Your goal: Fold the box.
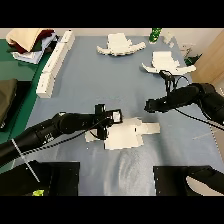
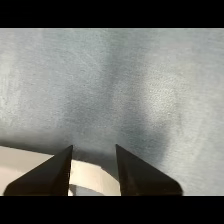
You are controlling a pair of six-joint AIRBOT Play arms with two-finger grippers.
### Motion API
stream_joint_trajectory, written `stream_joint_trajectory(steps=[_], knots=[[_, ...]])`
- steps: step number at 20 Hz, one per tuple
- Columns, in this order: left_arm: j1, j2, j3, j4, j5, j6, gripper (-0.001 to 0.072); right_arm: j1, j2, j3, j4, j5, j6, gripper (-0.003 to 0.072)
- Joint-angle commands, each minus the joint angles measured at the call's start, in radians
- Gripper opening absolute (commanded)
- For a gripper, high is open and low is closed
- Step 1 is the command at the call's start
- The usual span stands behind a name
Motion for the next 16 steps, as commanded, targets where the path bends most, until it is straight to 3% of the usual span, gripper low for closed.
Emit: stream_joint_trajectory(steps=[1,5,10,12,16], knots=[[-0.058,0.004,-0.066,0.003,0.072,0.002,0.0012,0.000,0.000,0.001,0.013,0.000,0.000,0.0401],[-0.079,-0.018,-0.125,0.003,0.084,-0.015,0.0013,0.000,0.000,0.001,0.031,0.002,0.000,0.0400],[-0.076,-0.006,-0.122,0.003,0.072,-0.024,0.0013,0.000,0.000,0.001,0.043,0.001,0.000,0.0401],[-0.043,0.018,-0.084,0.004,0.003,-0.053,0.0013,0.000,0.000,0.001,0.046,0.001,0.000,0.0401],[0.090,0.020,0.051,0.006,-0.240,-0.035,0.0013,0.000,0.000,0.001,0.047,0.002,0.000,0.0401]])
